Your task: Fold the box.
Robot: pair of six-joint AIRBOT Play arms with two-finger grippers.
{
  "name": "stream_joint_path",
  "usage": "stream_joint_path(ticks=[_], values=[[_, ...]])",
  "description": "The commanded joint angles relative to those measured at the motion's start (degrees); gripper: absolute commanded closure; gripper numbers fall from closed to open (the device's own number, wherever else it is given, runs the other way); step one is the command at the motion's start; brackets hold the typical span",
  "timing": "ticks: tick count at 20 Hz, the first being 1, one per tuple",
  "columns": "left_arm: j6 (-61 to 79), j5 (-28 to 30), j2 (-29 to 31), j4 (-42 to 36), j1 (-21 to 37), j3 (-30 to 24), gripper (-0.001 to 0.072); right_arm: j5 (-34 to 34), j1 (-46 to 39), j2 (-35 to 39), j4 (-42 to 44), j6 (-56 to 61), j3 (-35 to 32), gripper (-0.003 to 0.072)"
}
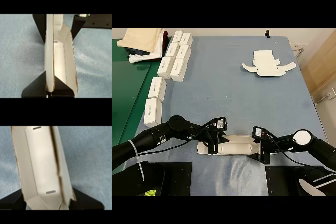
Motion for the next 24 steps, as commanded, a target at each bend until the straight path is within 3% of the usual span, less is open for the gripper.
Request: stream_joint_path(ticks=[1,6,7,12,14,24], values=[[0.02,0.0,-0.02,-0.02,-0.02,0.02,0.0691,-0.11,-0.46,-1.77,3.02,-4.46,-0.17,-0.0034],[0.02,0.02,-0.02,0.0,-0.02,0.02,0.0692,-0.59,-0.46,-1.84,3.45,-6.86,-0.17,-0.0024],[0.02,0.02,-0.02,0.0,-0.02,0.02,0.0691,-0.57,-0.46,-1.84,3.48,-7.17,-0.17,0.0029],[0.02,0.02,-0.02,0.0,-0.02,0.02,0.0692,-0.83,-0.42,-3.1,3.37,-7.63,-0.39,0.0032],[0.02,0.0,-0.02,0.0,-0.02,0.02,0.0692,-0.96,-0.42,-4.09,3.61,-7.67,-0.39,0.0095],[0.02,0.02,-0.02,0.0,-0.02,0.02,0.0691,-0.9,-0.42,-4.26,3.5,-7.61,-0.37,0.0086]])
